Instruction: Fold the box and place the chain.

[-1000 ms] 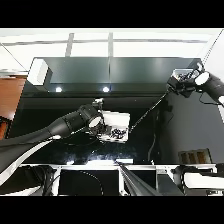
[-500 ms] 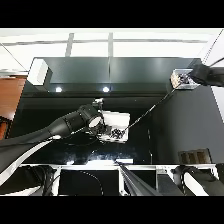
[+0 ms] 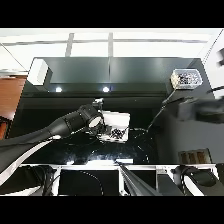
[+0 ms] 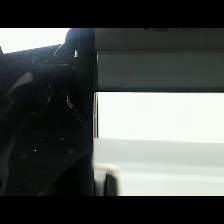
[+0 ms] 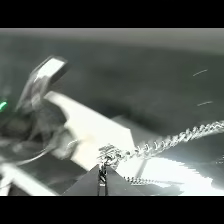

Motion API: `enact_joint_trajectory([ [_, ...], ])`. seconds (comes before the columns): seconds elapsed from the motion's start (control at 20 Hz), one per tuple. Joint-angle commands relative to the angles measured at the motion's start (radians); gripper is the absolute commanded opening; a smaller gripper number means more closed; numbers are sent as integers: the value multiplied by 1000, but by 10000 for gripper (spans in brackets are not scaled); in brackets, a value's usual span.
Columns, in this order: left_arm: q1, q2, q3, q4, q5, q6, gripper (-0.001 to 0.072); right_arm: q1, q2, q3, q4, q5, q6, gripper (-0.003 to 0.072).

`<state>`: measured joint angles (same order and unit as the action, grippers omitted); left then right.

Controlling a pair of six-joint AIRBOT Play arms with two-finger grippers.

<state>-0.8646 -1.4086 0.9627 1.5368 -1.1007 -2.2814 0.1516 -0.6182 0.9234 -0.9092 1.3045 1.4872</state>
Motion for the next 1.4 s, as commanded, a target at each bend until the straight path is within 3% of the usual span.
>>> enact_joint_trajectory([
  [0.0, 0, -1, 0, 0, -1, 0, 32, 177, 5, -156, 89, -168, 25, 43],
  [0.15, 0, -1, 0, 0, -4, 0, 32, 295, -31, -240, 122, -291, 32, 43],
  [0.5, 0, -1, 0, 0, -4, 0, 31, 457, -239, -246, 137, -488, 31, 43],
  [1.1, 0, -1, 0, 0, -4, 0, 32, 466, -294, -246, 150, -505, 27, 46],
  [1.15, 0, -1, 0, -1, -4, 0, 31, 466, -294, -246, 150, -507, 31, 189],
  [1.2, 0, -1, 0, -1, -4, 0, 31, 465, -293, -246, 149, -505, 35, 432],
  [1.25, 0, -1, 0, 0, -4, 0, 31, 457, -293, -246, 148, -498, 35, 505],
  [1.35, 0, -1, 0, 0, -4, 0, 32, 399, -286, -246, 140, -443, 34, 505],
])
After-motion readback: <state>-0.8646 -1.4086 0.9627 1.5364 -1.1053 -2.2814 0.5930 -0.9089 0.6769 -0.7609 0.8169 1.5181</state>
